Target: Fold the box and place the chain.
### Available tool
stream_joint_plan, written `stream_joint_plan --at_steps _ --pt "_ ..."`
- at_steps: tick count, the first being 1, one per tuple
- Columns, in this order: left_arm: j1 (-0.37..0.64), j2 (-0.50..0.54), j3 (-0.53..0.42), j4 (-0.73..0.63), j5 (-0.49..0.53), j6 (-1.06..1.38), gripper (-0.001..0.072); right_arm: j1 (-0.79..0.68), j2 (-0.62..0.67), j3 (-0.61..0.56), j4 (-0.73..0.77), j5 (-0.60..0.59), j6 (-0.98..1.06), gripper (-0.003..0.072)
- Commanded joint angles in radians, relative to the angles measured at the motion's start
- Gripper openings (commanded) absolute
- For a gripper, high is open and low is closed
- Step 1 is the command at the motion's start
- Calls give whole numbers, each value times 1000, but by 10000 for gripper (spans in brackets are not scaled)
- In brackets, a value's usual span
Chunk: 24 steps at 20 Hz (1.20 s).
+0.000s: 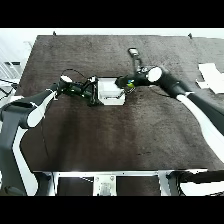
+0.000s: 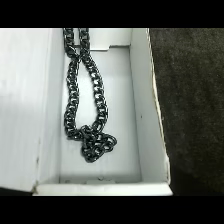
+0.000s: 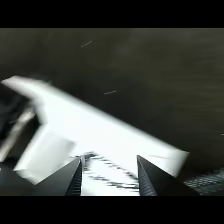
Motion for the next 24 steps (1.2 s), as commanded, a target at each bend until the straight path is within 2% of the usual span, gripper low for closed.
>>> stream_joint_plan --at_steps 1,2,6,11,17,18,19,21,22,24 --pt "1 0 0 0 0 0 407 -154 36 -63 -4 -18 61 457" --pt "1 0 0 0 0 0 407 -197 32 -94 0 -47 106 525" --pt "1 0 0 0 0 0 407 -272 -69 -125 106 -131 102 526" --pt "1 0 0 0 0 0 408 -250 -205 -55 164 -243 95 526" --pt "1 0 0 0 0 0 407 -188 -298 72 190 -246 96 508" --pt "1 0 0 0 0 0 407 -183 -298 73 190 -246 96 487" --pt "1 0 0 0 0 0 407 -183 -298 73 189 -244 96 380" --pt "1 0 0 0 0 0 407 -193 -296 71 188 -244 96 48" --pt "1 0 0 0 0 0 407 -194 -289 71 185 -237 96 7" --pt "1 0 0 0 0 0 408 -182 -246 64 154 -226 96 6"
